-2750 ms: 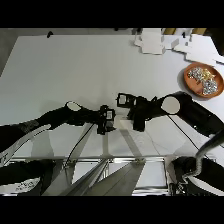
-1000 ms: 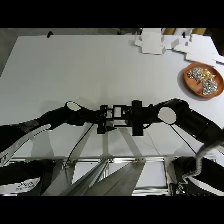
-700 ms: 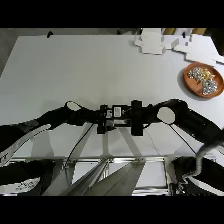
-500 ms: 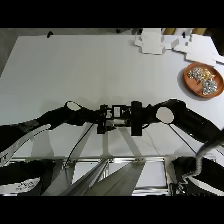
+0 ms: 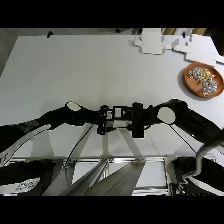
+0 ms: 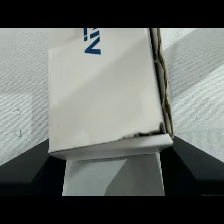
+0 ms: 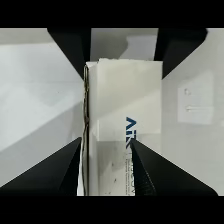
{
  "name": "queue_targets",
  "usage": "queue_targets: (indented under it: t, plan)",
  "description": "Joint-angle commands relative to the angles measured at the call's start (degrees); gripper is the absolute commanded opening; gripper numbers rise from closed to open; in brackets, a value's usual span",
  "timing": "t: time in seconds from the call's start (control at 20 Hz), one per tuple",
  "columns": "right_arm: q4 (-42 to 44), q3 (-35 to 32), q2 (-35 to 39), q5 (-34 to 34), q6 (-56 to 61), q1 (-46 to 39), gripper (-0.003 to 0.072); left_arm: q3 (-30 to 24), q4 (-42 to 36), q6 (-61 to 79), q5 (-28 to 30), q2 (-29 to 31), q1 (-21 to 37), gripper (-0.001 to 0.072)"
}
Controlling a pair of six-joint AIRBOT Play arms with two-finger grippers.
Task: Fold the box and place the chain.
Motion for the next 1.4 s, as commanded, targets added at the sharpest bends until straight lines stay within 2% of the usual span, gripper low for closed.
queue_targets:
  t: [0.0, 0.05, 0.1, 0.2, 0.75, 1.35]
  plan:
    - [0.4, 0.0, 2.1, -1.5, 0.0, -0.1, 0.0338, 0.0, -0.1, -0.1, 0.2, 0.0, 0.0, 0.0214]
    - [0.5, 0.0, 2.2, -1.2, 0.0, -0.4, 0.0332, 0.0, -0.1, -0.1, 0.2, 0.0, 0.0, 0.0214]
    - [0.5, 0.0, 2.1, -0.8, 0.0, -1.0, 0.0269, 0.0, -0.1, -0.1, 0.2, 0.0, 0.0, 0.0214]
    - [0.5, 0.0, 2.1, -0.4, 0.1, -2.2, 0.0024, 0.0, -0.1, -0.1, 0.2, 0.0, 0.0, 0.0214]
    - [0.5, 0.0, -1.6, 3.3, 1.3, -3.0, 0.0019, 0.0, -0.1, -0.1, 0.2, 0.0, 0.0, 0.0214]
    - [0.9, -4.3, -2.0, -1.3, 1.3, -3.0, 0.0017, 0.0, -0.1, -0.1, 0.2, 0.0, 0.0, 0.0214]
